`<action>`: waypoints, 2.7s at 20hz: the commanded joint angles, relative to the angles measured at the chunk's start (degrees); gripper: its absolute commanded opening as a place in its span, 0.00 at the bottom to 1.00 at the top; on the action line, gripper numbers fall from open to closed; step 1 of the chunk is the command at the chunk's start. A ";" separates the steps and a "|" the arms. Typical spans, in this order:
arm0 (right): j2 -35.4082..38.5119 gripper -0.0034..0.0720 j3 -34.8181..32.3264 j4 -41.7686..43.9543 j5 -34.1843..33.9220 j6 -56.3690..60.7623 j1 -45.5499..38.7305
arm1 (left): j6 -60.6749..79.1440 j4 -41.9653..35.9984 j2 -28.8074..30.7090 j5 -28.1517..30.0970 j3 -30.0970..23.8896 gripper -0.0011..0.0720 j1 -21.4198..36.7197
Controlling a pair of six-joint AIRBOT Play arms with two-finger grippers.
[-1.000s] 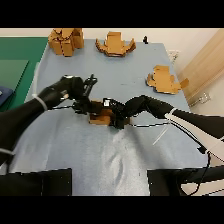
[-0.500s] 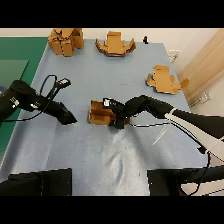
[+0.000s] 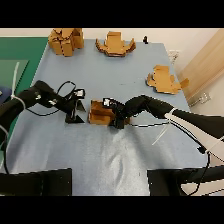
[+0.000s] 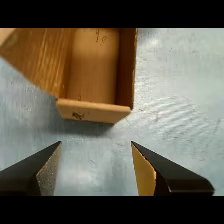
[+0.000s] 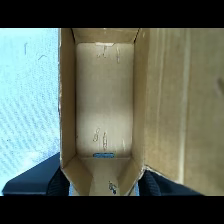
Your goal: Fold the box.
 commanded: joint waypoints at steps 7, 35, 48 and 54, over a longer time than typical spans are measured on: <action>-0.02 0.06 -0.02 0.09 -0.42 0.17 0.07 | 2.99 0.26 -4.61 -0.79 4.13 0.95 -6.27; 12.98 0.90 0.02 -1.33 -10.93 17.25 -2.86 | -2.60 0.74 -5.11 1.53 4.11 0.04 -7.52; -7.21 0.06 22.14 9.35 -0.11 21.33 1.38 | -2.56 0.74 -5.09 1.66 4.13 0.04 -7.54; -12.87 0.06 28.26 6.08 -6.93 28.17 0.04 | -6.97 1.77 -4.66 5.64 4.09 0.03 -7.54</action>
